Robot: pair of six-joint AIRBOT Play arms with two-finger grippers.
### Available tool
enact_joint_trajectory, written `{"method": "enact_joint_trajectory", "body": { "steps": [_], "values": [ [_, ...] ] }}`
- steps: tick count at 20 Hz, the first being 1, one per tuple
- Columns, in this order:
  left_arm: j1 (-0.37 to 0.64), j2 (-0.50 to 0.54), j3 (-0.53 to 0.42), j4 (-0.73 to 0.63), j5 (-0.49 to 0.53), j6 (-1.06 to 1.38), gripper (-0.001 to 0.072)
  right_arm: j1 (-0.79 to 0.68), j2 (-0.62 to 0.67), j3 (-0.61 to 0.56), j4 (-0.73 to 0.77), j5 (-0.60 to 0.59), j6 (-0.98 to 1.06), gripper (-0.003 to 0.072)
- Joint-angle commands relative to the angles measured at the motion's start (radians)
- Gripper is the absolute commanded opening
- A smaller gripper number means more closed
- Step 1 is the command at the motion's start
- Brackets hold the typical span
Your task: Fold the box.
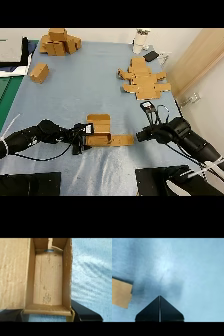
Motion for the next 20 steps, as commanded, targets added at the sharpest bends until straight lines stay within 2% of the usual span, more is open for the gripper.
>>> {"method": "enact_joint_trajectory", "body": {
  "steps": [1, 3, 13, 15, 20],
  "values": [
    [0.001, 0.000, 0.000, 0.001, 0.000, 0.001, 0.0507, -0.105, -0.037, -0.046, 0.451, 0.057, -0.140, 0.0003],
    [0.001, 0.000, 0.000, 0.001, 0.000, 0.001, 0.0507, -0.103, -0.060, -0.076, 0.558, 0.099, -0.196, 0.0003],
    [0.001, 0.000, 0.000, 0.001, 0.000, 0.001, 0.0506, -0.090, -0.033, -0.072, 0.623, 0.077, -0.326, 0.0003],
    [0.001, 0.000, 0.000, 0.001, 0.000, 0.001, 0.0506, -0.090, -0.065, -0.078, 0.660, 0.092, -0.371, 0.0003],
    [0.001, 0.000, 0.000, 0.001, 0.000, 0.001, 0.0507, -0.090, -0.172, -0.076, 0.861, 0.144, -0.607, 0.0003]
  ]
}}
